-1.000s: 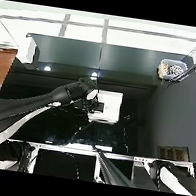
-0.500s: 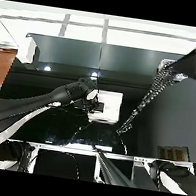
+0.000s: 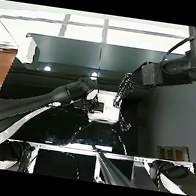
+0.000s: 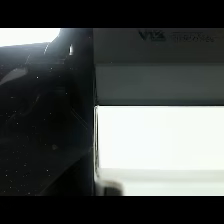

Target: Fold the box and place the chain.

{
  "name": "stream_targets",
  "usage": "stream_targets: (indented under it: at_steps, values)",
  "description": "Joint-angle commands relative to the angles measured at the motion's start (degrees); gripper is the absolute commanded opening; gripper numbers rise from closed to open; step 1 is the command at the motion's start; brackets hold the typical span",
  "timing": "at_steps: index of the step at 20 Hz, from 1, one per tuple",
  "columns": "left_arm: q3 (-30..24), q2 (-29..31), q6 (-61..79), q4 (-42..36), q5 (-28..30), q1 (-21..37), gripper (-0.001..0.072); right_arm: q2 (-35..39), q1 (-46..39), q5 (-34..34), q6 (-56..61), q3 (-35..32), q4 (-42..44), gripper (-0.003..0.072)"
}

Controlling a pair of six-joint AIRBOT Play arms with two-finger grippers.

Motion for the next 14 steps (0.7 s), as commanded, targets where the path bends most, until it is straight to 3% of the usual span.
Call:
stream_targets:
  at_steps: [1,8,14]
  values:
    - [0.02,0.00,0.00,0.02,0.02,0.02,0.0030,0.02,0.98,-1.73,-0.31,-2.64,1.18,0.0014]
    - [0.02,0.00,0.00,0.02,0.00,0.02,0.0030,0.02,3.23,-13.53,-0.66,-17.29,5.46,0.0015]
    - [0.02,0.00,0.00,0.02,0.02,0.02,0.0030,0.02,3.48,-21.77,0.20,-30.42,2.82,0.0018]
